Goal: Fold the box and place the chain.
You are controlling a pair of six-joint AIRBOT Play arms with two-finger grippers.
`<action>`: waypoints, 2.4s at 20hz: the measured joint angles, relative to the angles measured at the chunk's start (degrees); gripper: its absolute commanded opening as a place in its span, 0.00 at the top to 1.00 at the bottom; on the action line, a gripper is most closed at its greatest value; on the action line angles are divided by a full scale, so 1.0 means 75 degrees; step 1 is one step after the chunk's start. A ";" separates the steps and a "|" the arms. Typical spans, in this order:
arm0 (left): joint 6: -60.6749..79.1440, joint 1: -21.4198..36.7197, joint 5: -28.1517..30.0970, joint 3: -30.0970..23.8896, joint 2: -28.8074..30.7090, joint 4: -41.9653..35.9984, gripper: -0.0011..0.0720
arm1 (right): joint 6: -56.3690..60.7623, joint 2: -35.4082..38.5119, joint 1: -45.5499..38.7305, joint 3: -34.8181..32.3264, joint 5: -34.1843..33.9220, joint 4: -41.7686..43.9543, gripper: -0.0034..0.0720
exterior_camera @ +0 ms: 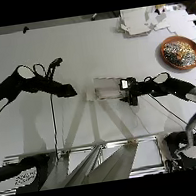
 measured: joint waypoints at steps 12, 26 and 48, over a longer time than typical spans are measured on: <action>0.0029 -0.1253 0.0714 0.0227 -0.0764 -0.1405 0.62 | 0.0000 0.0000 -0.0003 0.0000 -0.0003 0.0003 0.42; 0.0023 -0.1603 0.0857 0.0280 -0.0411 -0.1483 0.61 | -0.0006 0.0003 -0.0006 0.0003 0.0006 -0.0006 0.42; -0.2025 -0.2209 0.1413 0.0653 -0.0087 0.0446 0.42 | 0.0003 0.0000 0.0000 0.0000 -0.0003 0.0006 0.42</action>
